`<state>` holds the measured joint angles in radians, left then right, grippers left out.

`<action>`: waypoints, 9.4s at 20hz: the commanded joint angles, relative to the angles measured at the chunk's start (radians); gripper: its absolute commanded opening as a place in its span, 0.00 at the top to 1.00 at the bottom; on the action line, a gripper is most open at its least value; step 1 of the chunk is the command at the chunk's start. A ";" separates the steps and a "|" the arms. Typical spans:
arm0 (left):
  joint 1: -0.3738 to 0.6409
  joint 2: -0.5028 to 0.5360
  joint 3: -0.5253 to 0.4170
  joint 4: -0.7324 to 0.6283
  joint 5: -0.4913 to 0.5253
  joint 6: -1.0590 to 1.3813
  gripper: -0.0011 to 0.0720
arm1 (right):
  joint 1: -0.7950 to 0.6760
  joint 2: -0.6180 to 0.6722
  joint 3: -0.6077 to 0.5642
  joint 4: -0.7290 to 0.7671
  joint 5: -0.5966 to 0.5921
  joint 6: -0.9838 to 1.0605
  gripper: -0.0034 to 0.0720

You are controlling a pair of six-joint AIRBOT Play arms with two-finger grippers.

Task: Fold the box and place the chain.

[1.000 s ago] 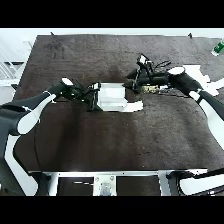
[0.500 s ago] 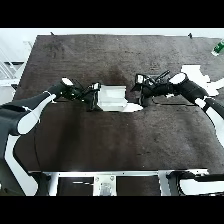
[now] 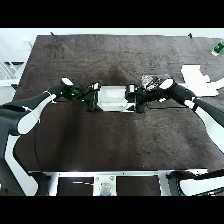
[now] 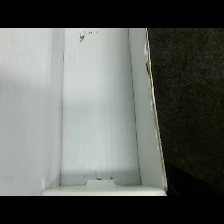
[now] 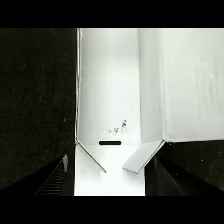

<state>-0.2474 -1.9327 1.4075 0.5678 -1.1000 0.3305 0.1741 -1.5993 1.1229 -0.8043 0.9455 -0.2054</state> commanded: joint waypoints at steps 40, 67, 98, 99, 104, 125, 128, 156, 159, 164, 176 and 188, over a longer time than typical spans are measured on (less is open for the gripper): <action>0.001 0.000 0.001 0.000 0.000 0.000 0.24 | 0.060 -0.057 0.002 0.048 -0.193 -0.040 0.93; 0.001 0.000 0.001 0.000 0.000 0.000 0.24 | -0.308 0.090 -0.113 -0.042 0.077 1.314 0.94; 0.001 0.000 0.001 -0.001 0.000 0.000 0.24 | -0.123 0.023 -0.098 0.380 0.057 1.264 0.33; 0.001 0.000 0.001 -0.001 0.000 0.000 0.24 | -0.119 0.023 -0.097 0.389 0.055 1.265 0.33; 0.001 0.000 0.001 -0.002 0.000 0.000 0.24 | -0.068 0.023 -0.072 0.383 0.022 1.277 0.25; 0.001 0.000 0.001 -0.003 -0.001 -0.001 0.24 | 0.109 -0.010 0.114 -0.191 -0.014 1.692 0.25; 0.001 0.000 0.001 -0.003 -0.001 -0.001 0.24 | 0.144 -0.032 0.154 -0.261 -0.013 1.757 0.25; 0.001 0.000 0.001 -0.004 0.000 0.000 0.24 | 0.298 -0.183 0.409 -0.709 0.216 2.233 0.26; 0.001 0.000 0.001 -0.005 0.000 0.000 0.24 | 0.307 -0.195 0.409 -0.756 0.216 2.329 0.27; 0.001 0.000 0.001 -0.006 0.000 0.000 0.24 | 0.310 -0.195 0.409 -0.786 0.216 2.393 0.42; 0.001 0.000 0.001 -0.006 0.000 0.000 0.24 | 0.316 -0.196 0.412 -0.850 0.219 2.431 0.61; 0.001 0.000 0.001 -0.007 0.000 -0.001 0.24 | 0.324 -0.214 0.414 -0.811 0.180 2.430 0.86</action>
<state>-0.2470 -1.9327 1.4082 0.5610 -1.1000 0.3294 0.4961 -1.8118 1.5352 -1.6257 1.1423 2.2253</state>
